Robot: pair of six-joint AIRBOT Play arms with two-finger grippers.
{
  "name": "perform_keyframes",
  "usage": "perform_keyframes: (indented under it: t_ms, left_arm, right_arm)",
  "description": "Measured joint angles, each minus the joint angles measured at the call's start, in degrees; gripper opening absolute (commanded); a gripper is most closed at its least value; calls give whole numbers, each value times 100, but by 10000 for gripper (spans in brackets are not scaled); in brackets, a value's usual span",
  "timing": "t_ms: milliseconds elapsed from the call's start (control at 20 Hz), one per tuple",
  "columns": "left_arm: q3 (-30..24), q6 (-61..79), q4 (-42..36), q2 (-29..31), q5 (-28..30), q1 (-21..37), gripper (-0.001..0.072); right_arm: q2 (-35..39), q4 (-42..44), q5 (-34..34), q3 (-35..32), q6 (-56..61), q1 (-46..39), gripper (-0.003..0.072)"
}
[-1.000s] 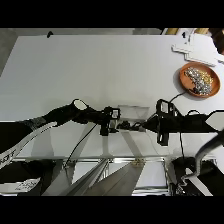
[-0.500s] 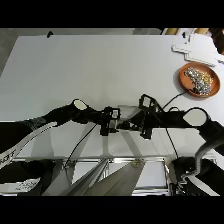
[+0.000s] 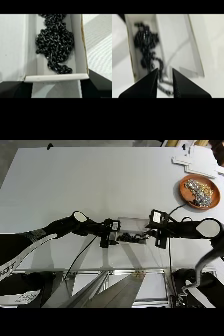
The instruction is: Fold the box and place the chain.
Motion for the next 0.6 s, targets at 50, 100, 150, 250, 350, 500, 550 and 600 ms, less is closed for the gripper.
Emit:
perform_keyframes:
  t_ms: [50,100,150,250,350,500,550,600]
  left_arm:
    - [-2,0,0,0,0,-2,169]
    - [-2,0,0,0,2,0,169]
    - [-2,0,0,0,2,0,169]
    - [-2,0,0,0,2,0,169]
    - [-2,0,0,0,0,0,169]
    - [-2,0,0,0,2,0,169]
    - [-2,0,0,0,2,-2,169]
    - [-2,0,0,0,0,0,169]
  right_arm:
    - [31,-111,146,-52,-201,-177,204]
    - [33,-197,229,-111,-367,-306,233]
    - [7,-258,306,-184,-538,-402,295]
    - [-103,-319,372,-326,-846,-518,300]
    - [-264,-321,343,-437,-1051,-581,299]
    - [-557,-269,181,-520,-1252,-608,297]
    - [-654,-232,133,-533,-1327,-581,297]
    - [-761,-210,101,-544,-1440,-527,295]
